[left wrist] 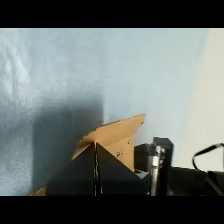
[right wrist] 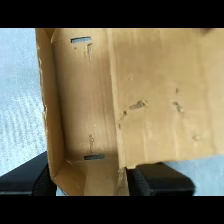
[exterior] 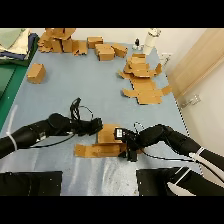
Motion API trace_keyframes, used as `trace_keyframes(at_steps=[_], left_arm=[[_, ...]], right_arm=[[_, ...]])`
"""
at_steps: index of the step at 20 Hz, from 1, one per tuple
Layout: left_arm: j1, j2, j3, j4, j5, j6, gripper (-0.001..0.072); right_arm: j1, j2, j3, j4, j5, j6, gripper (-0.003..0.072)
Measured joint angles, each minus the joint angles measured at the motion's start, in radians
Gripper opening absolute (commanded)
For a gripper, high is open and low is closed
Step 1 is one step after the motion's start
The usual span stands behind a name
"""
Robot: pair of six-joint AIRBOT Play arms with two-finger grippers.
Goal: Fold the box.
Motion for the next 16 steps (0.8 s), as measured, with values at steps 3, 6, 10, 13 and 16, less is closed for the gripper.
trace_keyframes(at_steps=[3,6,10,13,16], left_arm=[[0.04,0.1,0.007,0.088,-0.066,0.047,0.0006],[0.061,0.229,0.01,0.249,-0.131,0.067,0.0007],[0.087,0.39,0.01,0.471,-0.31,0.172,0.0013],[0.074,0.442,0.007,0.546,-0.438,0.367,0.0701],[0.029,0.426,-0.018,0.578,-0.481,0.558,0.0698]], right_arm=[[0.0,0.0,0.0,0.0,0.0,-0.001,0.0494],[0.0,0.0,0.0,0.0,0.0,-0.001,0.0494],[0.0,0.0,0.0,0.0,0.001,-0.001,0.0494],[0.0,0.0,0.0,0.0,0.001,-0.001,0.0494],[0.0,0.0,0.0,0.0,0.001,-0.001,0.0494]])
